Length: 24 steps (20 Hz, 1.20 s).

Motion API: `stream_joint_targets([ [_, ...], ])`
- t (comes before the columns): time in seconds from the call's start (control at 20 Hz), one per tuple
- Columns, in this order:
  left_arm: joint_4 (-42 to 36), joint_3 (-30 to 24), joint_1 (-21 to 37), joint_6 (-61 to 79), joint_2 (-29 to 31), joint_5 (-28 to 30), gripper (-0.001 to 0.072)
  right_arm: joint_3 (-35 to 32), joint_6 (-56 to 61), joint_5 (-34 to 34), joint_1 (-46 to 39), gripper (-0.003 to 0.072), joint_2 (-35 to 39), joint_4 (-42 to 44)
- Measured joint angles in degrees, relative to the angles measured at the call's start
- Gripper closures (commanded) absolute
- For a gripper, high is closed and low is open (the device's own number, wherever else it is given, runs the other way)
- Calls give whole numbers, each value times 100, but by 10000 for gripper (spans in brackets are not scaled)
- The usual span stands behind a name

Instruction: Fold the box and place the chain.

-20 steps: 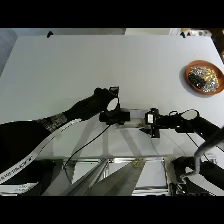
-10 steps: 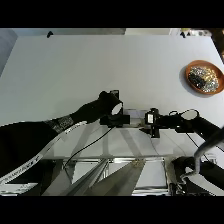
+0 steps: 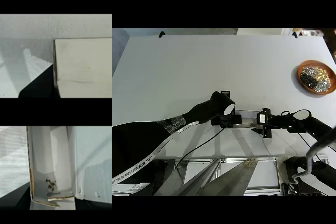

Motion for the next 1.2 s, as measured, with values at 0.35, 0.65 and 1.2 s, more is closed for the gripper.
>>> stream_joint_targets([
  [0.35,-33,2,186,175,295,-17,434,0,2,-4,2,286,0,4],
  [0.65,-225,0,448,1613,925,-813,435,0,2,-4,2,286,0,2],
  [1.2,-1696,-2155,1196,7755,3469,-120,10,-2,0,-2,2,286,0,2],
])
